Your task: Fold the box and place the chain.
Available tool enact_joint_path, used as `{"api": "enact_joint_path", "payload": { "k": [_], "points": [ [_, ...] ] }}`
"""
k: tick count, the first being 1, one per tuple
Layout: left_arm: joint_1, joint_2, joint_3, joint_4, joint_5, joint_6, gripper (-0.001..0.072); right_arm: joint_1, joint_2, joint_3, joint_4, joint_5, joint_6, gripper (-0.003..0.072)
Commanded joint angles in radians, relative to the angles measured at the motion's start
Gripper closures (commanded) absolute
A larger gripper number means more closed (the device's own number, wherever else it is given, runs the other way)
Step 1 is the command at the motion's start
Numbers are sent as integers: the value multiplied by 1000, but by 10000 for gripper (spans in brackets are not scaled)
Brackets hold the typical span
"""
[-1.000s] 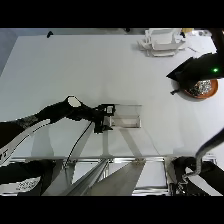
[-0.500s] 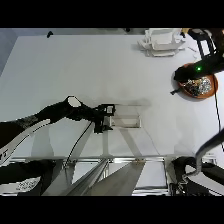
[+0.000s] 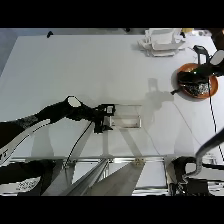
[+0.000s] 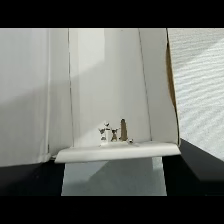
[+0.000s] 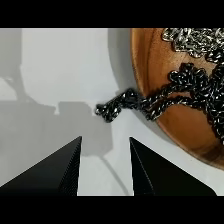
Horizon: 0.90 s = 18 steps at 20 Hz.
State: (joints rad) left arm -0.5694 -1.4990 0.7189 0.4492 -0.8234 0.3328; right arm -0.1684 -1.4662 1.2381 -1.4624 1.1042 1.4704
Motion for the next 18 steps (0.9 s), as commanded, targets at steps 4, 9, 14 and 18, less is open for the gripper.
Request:
{"api": "enact_joint_path", "payload": {
  "k": [4, 9, 14, 18],
  "points": [
    [0, 0, 0, 0, 0, 0, 460, -7, -63, 0, 0, -56, 6, 355],
    [0, 0, 0, 0, 0, 0, 460, -7, -107, -1, 0, -50, 6, 394],
    [0, 0, 0, 0, 0, 0, 460, -7, -108, -1, 0, -85, 6, 393],
    [0, 0, 0, 0, 0, 0, 460, -7, -111, -1, 0, -106, 6, 393]
  ]
}}
